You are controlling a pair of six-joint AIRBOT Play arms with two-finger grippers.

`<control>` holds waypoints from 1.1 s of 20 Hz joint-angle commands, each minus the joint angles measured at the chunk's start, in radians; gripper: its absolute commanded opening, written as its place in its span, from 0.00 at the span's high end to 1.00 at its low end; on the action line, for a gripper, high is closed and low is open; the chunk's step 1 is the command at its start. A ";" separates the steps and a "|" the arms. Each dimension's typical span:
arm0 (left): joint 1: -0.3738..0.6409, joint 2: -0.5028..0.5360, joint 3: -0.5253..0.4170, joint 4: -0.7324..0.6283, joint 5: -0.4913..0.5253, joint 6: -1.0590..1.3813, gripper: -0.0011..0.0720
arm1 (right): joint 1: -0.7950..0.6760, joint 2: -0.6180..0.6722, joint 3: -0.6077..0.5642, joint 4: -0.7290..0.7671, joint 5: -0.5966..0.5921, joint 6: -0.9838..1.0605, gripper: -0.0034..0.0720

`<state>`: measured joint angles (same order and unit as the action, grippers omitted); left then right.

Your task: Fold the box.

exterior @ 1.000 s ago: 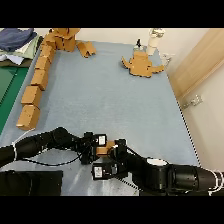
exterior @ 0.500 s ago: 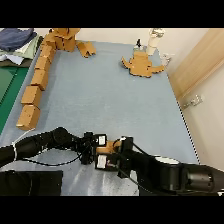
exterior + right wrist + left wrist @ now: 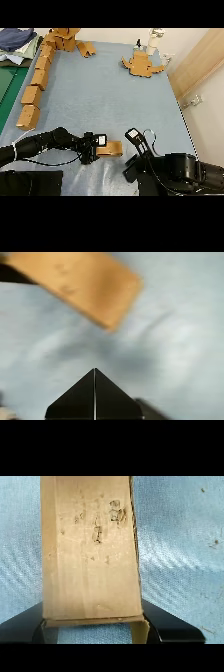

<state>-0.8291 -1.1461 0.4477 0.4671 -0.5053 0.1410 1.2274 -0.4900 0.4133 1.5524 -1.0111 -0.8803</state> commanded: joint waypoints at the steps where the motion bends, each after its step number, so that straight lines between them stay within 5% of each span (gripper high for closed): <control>1: 0.000 0.000 0.000 0.000 0.000 0.000 0.49 | -0.047 0.042 -0.110 0.376 0.500 0.009 0.95; 4: 0.000 0.000 0.000 0.000 0.000 0.000 0.49 | -0.061 -0.018 -0.170 0.351 0.845 0.094 0.95; 10: 0.000 0.000 0.000 0.000 0.000 0.000 0.49 | -0.139 -0.194 -0.172 0.311 0.854 0.098 0.95; 22: 0.000 0.000 0.000 0.000 0.000 0.000 0.49 | -0.139 -0.218 -0.180 0.286 0.844 0.098 0.95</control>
